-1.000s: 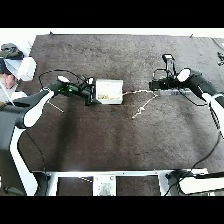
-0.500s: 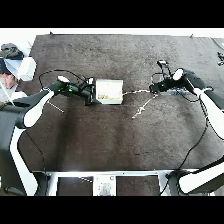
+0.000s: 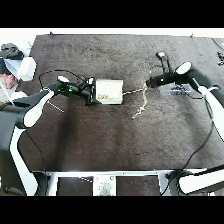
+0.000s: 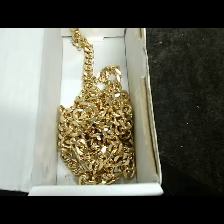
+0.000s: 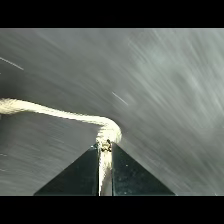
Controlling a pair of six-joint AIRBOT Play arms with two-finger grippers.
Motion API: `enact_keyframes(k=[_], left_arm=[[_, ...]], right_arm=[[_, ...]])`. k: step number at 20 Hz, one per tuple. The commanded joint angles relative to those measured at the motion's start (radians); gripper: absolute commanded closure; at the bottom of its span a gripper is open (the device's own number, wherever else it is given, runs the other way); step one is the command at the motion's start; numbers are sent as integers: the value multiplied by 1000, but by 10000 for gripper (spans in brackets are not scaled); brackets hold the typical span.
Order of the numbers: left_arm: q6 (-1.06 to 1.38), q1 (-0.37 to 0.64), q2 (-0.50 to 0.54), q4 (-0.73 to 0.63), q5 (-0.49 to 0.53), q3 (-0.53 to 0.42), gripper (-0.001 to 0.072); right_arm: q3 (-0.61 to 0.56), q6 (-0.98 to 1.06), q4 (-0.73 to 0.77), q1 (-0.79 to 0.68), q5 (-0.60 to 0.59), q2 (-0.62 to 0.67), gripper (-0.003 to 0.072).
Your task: Fold the box and place the chain.
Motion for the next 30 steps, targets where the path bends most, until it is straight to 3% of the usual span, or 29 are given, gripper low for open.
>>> enact_keyframes(k=[1,5,10,14,17,18,19,22,26,28,29,30], left_arm=[[0,1,0,0,0,0,363],[0,1,0,0,0,0,362],[0,1,0,0,0,0,362],[0,1,0,0,0,0,363],[0,1,0,0,0,0,363],[0,1,0,0,0,0,363],[0,1,0,0,0,0,362],[0,1,0,0,0,0,363],[0,1,0,0,0,0,362],[0,1,0,0,0,0,363],[0,1,0,0,0,0,363],[0,1,0,0,0,0,363]], right_arm=[[3,-93,199,70,25,172,698],[5,-100,190,209,-58,292,698],[13,-100,154,336,-53,296,698],[12,-94,129,416,-69,233,698],[12,-3,13,442,-110,134,690],[12,28,-38,440,-119,103,487],[12,53,-85,433,-119,81,384],[6,165,-207,365,-45,75,409],[-42,167,-206,208,156,101,408],[-105,145,-210,159,190,97,408],[-140,108,-210,150,173,92,389],[-168,94,-211,148,144,82,288]])
